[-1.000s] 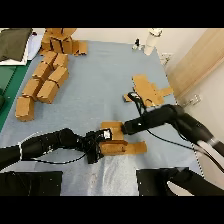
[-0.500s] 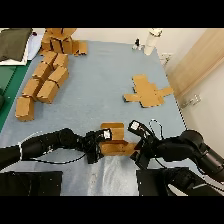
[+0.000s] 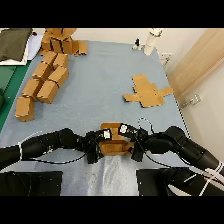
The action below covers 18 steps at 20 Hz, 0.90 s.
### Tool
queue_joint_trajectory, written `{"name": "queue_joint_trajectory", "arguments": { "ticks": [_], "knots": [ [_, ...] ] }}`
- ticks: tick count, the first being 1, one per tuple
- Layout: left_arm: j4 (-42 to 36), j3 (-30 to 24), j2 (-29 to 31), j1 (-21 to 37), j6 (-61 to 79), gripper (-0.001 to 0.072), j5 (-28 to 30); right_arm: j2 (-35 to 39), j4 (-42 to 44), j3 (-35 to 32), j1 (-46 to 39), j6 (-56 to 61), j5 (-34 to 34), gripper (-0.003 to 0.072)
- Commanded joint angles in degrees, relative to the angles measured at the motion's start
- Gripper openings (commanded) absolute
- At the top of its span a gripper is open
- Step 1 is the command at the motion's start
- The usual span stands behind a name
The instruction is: Fold the box.
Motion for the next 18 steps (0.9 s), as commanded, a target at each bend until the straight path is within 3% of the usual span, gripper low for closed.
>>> {"name": "queue_joint_trajectory", "arguments": {
  "ticks": [1, 2, 3, 8, 13, 15, 16, 17, 18],
  "knots": [
    [0.0, 0.0, 0.0, 0.0, 0.0, 0.0464, 0.0, 0.0, 7.1, -0.1, 0.1, -5.7, 2.5, 0.0396],
    [0.0, 0.0, 0.0, 0.0, 0.0, 0.0463, 0.0, 0.6, 9.3, 0.0, 0.1, -8.4, 2.5, 0.0259],
    [0.0, 0.0, 0.0, 0.0, 0.0, 0.0464, 0.0, 1.2, 10.2, -0.1, 0.1, -10.5, 2.5, 0.0170],
    [0.0, 0.0, 0.0, 0.0, 0.0, 0.0464, 0.0, 1.0, 11.8, -0.1, 0.1, -12.0, 2.8, 0.0095],
    [0.0, 0.0, 0.0, 0.0, 0.0, 0.0463, 0.0, -0.5, 13.9, -1.2, 0.3, -12.9, 5.8, 0.0099],
    [0.0, 0.0, 0.0, 0.0, 0.0, 0.0463, 0.0, -1.7, 14.0, -1.2, 1.6, -13.1, 6.8, 0.0124],
    [0.0, 0.0, 0.0, 0.0, 0.0, 0.0463, 0.0, -2.3, 14.0, -1.2, 2.4, -13.1, 7.6, 0.0374],
    [0.0, 0.0, 0.0, 0.0, 0.0, 0.0464, 0.0, -3.0, 14.2, -1.1, 2.8, -13.0, 7.8, 0.0522],
    [0.0, 0.0, 0.0, 0.0, 0.0, 0.0464, 0.0, -3.5, 14.3, -1.2, 2.9, -13.1, 7.5, 0.0522]
  ]
}}
